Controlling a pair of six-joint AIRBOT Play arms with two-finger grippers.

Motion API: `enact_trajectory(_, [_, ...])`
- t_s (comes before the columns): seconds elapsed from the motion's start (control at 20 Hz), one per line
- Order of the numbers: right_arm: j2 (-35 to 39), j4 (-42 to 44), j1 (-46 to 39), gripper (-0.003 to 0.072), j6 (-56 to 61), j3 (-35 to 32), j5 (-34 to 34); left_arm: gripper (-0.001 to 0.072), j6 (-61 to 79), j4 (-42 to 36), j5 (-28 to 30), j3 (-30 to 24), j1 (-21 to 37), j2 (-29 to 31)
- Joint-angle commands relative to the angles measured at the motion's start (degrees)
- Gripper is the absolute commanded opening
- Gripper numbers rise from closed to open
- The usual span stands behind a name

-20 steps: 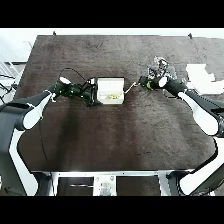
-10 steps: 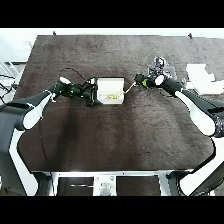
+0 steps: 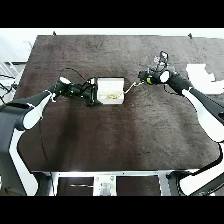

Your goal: Fold the box and place the chain.

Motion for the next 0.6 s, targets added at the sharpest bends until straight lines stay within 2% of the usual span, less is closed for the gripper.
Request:
enact_trajectory(0.0, [-1.79,-2.01,-1.70,0.0272,2.60,-0.20,-0.44,0.0421,0.02,0.02,0.00,0.00,0.04,0.00])
enact_trajectory(0.15, [-4.87,-1.62,-1.40,0.0272,3.74,0.20,-3.65,0.0421,0.02,0.02,-0.02,0.00,0.04,0.00])
enact_trajectory(0.5, [-9.92,1.51,-0.52,0.0264,4.37,4.09,-2.84,0.0421,0.02,0.02,-0.02,0.00,0.04,0.00])
enact_trajectory(0.55, [-10.38,1.81,-0.35,0.0173,4.22,4.11,-2.56,0.0421,0.02,0.04,-0.02,0.00,0.04,0.00])
